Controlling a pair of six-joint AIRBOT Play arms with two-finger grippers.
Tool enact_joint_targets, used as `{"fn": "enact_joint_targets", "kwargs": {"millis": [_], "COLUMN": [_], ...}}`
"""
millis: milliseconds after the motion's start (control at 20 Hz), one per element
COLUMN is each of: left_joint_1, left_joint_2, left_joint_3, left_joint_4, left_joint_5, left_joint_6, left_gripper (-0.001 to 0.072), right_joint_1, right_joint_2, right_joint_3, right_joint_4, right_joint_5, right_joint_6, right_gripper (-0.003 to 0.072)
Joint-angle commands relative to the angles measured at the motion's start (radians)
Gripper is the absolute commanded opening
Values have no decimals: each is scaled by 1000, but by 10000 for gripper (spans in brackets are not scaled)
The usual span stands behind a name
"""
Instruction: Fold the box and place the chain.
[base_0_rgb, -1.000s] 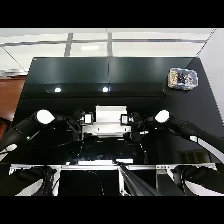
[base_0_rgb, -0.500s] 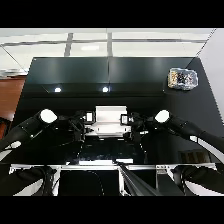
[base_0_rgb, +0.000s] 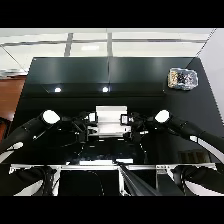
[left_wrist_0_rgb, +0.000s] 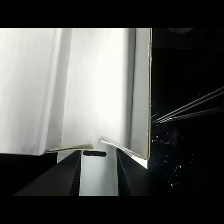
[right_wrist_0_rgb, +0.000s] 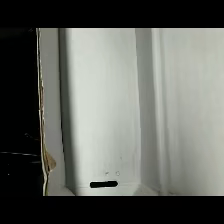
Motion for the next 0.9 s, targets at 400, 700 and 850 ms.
{"fn": "enact_joint_targets", "kwargs": {"millis": [400, 700, 850], "left_joint_1": [-33, -37, -37], "left_joint_2": [-25, -63, -68], "left_joint_3": [2, 1, 2], "left_joint_4": [-88, -92, -92], "left_joint_5": [90, 54, 48], "left_joint_6": [0, -1, -1], "left_gripper": [264, 253, 220], "right_joint_1": [0, 0, 0], "right_joint_2": [0, 0, 0], "right_joint_3": [1, 1, 1], "right_joint_4": [0, 0, 0], "right_joint_5": [0, 0, 0], "right_joint_6": [0, 0, 0], "right_gripper": [131, 131, 131]}}
